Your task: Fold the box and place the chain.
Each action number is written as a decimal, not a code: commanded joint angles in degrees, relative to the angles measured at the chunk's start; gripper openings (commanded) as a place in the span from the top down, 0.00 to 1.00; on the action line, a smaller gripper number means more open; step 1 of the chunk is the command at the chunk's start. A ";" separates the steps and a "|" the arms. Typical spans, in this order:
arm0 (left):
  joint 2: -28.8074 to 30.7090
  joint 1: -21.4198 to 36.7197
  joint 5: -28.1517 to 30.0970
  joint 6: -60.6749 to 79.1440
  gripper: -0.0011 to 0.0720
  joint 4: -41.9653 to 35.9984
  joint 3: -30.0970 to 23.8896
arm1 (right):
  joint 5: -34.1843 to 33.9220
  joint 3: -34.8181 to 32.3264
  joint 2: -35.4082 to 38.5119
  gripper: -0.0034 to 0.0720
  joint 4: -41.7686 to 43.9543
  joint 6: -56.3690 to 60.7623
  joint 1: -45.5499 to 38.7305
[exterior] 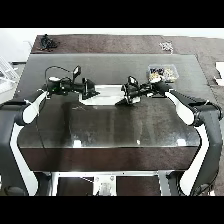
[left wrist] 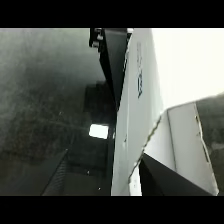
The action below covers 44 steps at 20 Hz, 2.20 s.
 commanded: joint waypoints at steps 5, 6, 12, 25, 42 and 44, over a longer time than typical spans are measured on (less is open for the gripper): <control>1.70 0.57 -5.75 0.46 0.32 -4.09 0.28 | -0.09 0.00 -0.04 0.17 0.17 0.09 0.07; 2.29 1.38 -7.02 0.44 0.32 -4.26 0.26 | -0.09 0.00 -0.04 0.17 0.17 0.09 0.07; 7.98 8.83 -20.33 1.05 0.96 -4.22 0.26 | -0.09 0.00 -0.04 0.17 0.17 0.09 0.07; 29.38 -3.50 17.49 9.33 0.96 5.03 -28.26 | -0.09 0.00 -0.04 0.17 0.17 0.09 0.07; 19.82 -5.53 26.99 7.21 0.96 -1.03 -15.52 | -0.09 0.00 -0.04 0.17 0.17 0.09 0.07; 17.25 -5.53 26.88 5.55 0.96 -1.03 -13.18 | -0.09 0.00 -0.04 0.17 0.17 0.09 0.07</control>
